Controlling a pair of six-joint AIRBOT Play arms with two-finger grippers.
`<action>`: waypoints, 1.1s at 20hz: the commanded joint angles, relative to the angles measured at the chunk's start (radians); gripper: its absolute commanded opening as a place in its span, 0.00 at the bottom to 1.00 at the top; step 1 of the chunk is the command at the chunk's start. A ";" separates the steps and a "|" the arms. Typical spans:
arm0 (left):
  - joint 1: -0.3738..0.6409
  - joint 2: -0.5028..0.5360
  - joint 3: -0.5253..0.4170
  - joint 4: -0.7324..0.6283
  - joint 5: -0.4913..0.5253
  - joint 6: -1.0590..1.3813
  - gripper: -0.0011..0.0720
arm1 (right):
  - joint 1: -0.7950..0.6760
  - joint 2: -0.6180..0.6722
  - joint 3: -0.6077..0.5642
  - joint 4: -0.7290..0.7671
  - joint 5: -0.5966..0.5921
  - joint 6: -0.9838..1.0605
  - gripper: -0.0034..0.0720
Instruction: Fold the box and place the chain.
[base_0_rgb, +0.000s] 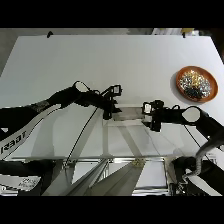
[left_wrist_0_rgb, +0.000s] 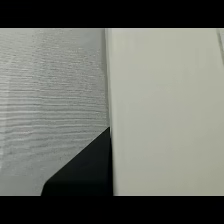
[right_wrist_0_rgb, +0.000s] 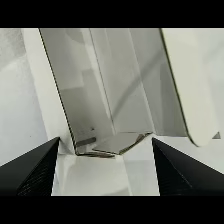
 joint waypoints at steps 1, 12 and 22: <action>0.000 0.000 0.000 0.000 0.000 0.000 0.03 | -0.053 -0.058 0.003 0.113 0.019 -0.150 0.87; 0.000 0.000 0.000 0.000 0.001 0.000 0.03 | -0.077 -0.178 0.003 0.288 0.051 -0.377 0.92; 0.000 0.000 0.000 0.000 0.001 0.000 0.03 | -0.047 -0.227 0.013 0.275 0.064 -0.376 0.92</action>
